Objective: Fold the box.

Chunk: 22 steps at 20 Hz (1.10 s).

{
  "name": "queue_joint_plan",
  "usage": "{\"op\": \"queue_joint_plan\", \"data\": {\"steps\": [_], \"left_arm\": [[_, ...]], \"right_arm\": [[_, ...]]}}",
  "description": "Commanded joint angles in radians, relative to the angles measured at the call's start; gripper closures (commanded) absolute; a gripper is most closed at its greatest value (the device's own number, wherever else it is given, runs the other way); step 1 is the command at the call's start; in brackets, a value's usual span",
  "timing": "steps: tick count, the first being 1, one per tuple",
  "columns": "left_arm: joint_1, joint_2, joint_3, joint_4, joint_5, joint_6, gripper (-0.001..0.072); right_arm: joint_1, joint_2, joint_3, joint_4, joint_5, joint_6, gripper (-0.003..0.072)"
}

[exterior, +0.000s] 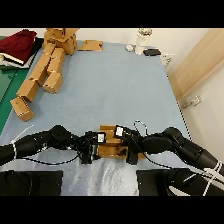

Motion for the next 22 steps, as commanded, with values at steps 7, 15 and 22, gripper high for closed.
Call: {"op": "queue_joint_plan", "data": {"steps": [7,15,22], "left_arm": [[0.000,0.001,0.000,0.000,0.000,0.000,0.0135],[0.000,0.000,0.000,0.000,0.000,0.000,0.0135],[0.000,0.000,0.000,0.000,0.000,0.000,0.0135]], "right_arm": [[-0.079,0.035,0.180,-0.759,-0.460,1.295,0.0682],[-0.326,0.023,-0.082,-0.330,-0.278,1.254,0.0683],[-0.226,0.067,-0.105,-0.024,-0.171,1.209,0.0683]]}}
